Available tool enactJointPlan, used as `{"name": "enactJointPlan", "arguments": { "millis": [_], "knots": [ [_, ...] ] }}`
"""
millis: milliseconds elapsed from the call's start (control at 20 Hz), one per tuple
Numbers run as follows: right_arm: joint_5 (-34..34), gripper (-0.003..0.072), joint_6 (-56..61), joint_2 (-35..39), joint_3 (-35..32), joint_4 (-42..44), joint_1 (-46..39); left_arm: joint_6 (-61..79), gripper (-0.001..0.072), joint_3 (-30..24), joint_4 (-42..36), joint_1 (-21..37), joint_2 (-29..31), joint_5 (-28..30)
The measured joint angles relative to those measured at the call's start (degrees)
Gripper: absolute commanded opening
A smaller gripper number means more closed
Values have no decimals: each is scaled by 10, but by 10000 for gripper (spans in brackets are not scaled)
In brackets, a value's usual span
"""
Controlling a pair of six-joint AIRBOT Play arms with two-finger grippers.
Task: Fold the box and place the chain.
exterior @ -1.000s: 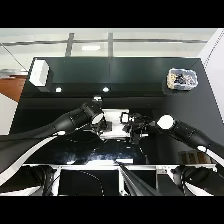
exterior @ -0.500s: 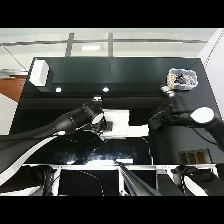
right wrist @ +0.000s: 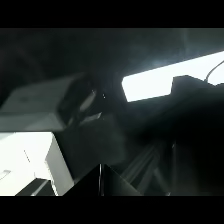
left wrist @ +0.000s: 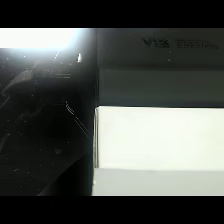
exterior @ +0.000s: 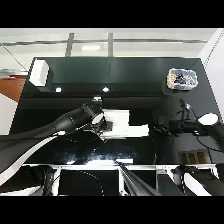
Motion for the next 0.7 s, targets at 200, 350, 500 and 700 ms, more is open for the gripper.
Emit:
{"name": "enactJointPlan", "arguments": {
  "millis": [200, 350, 500, 700],
  "knots": [
    [-20, 35, -24, -60, -7, 64, 58, 0, 29, 0, 0, 0, 0, 0],
    [-35, 36, -59, -87, -9, 122, 97, 0, 29, 0, 0, 0, 0, 0],
    [-42, 370, -79, -97, -8, 150, 123, 0, 29, 0, 0, 0, 0, 0],
    [-17, 696, -105, -103, 14, 172, 141, 0, 29, 0, 0, 0, 0, 0]
  ]
}}
